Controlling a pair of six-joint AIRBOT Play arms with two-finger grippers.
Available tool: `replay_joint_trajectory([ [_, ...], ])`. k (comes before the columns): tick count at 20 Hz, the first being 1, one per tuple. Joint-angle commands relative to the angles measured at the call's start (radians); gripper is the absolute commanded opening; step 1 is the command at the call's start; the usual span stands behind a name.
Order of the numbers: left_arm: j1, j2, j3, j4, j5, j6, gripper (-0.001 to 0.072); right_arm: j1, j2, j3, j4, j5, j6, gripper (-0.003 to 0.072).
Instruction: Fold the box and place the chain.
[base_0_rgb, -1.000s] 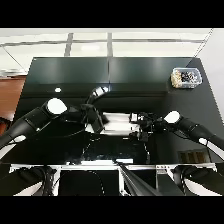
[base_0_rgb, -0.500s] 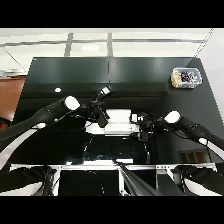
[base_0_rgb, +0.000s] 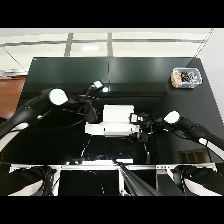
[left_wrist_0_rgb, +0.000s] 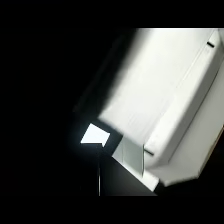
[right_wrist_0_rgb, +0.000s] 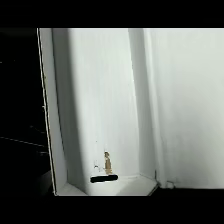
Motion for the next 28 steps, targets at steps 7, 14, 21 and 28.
replay_joint_trajectory([
  [7,-0.024,0.158,-0.297,-0.166,0.002,0.483,0.0720,0.000,0.000,0.000,0.000,-0.001,0.000,0.0305],
  [14,-0.084,0.042,-0.209,-0.073,0.086,0.671,0.0710,0.000,0.000,0.000,0.000,-0.001,0.000,0.0305],
  [21,-0.092,-0.026,-0.181,-0.163,0.021,0.687,0.0264,0.000,0.000,0.000,0.000,-0.001,0.000,0.0305],
  [28,-0.098,-0.026,-0.181,-0.200,0.076,0.676,0.0219,0.000,0.000,0.000,0.000,-0.001,0.000,0.0305],
])
